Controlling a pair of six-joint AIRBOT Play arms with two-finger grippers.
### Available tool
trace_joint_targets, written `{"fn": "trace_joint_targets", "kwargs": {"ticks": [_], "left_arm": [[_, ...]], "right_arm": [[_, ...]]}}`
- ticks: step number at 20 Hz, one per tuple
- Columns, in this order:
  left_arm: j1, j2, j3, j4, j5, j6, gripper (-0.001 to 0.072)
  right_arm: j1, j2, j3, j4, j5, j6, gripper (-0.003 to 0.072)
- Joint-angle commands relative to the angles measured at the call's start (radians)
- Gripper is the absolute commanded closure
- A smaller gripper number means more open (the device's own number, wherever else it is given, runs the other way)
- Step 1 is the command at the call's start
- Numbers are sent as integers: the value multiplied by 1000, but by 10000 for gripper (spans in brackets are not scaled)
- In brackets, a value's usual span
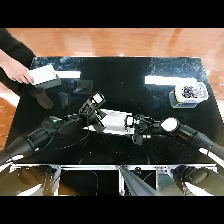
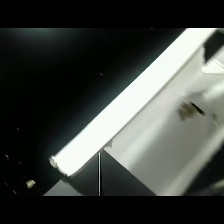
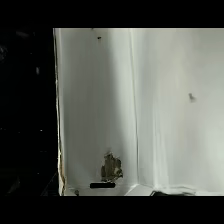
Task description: Fold the box and place the chain.
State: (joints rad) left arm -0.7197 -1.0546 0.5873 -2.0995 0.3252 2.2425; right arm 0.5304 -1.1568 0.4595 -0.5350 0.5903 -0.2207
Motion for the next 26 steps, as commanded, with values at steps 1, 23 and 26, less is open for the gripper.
{"fn": "trace_joint_targets", "kwargs": {"ticks": [1,23,26], "left_arm": [[-10,-60,0,0,-127,-34,691],[-33,-143,19,39,2,-157,691],[-1,-106,75,94,113,-157,691]], "right_arm": [[0,0,-1,0,1,0,134],[0,0,0,-1,0,0,134],[0,0,-1,-1,0,0,134]]}}
